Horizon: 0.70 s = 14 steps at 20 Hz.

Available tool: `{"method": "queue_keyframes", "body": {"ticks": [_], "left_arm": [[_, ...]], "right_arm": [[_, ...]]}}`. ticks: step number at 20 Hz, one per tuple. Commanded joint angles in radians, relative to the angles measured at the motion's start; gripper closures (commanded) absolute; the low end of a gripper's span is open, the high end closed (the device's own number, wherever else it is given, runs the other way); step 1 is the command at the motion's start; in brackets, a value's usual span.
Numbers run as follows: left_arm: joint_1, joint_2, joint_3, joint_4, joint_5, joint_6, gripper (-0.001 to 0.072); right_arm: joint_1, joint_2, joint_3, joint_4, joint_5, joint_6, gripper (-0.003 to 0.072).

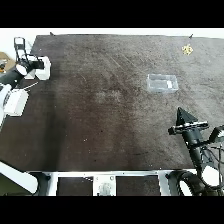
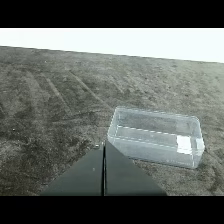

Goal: Fold the box and place the chain.

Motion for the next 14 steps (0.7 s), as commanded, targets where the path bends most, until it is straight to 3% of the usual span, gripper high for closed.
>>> {"method": "queue_keyframes", "body": {"ticks": [1, 2, 5, 7, 9, 14], "left_arm": [[0.0, 0.14, 0.001, 0.0, -0.109, 0.013, 0.0001], [0.0, 0.191, 0.001, -0.003, -0.15, 0.006, 0.0108], [0.0, 0.362, -0.002, -0.02, -0.271, -0.004, 0.0686], [0.0, 0.472, -0.01, -0.046, -0.321, -0.065, 0.0696], [0.0, 0.591, -0.062, -0.1, -0.3, -0.056, 0.0697], [0.0, 0.953, -0.362, -0.261, -0.275, 0.158, 0.0698]], "right_arm": [[0.0, 0.001, 0.0, 0.0, 0.0, 0.0, 0.0682], [0.0, 0.001, 0.0, 0.0, 0.0, 0.0, 0.0682], [0.0, 0.001, 0.0, 0.0, 0.0, 0.0, 0.0682], [0.0, 0.001, 0.0, 0.0, 0.0, 0.0, 0.0682], [0.0, 0.001, 0.0, 0.0, 0.0, 0.0, 0.0682], [0.0, 0.001, 0.0, 0.0, 0.0, 0.0, 0.0682]]}}
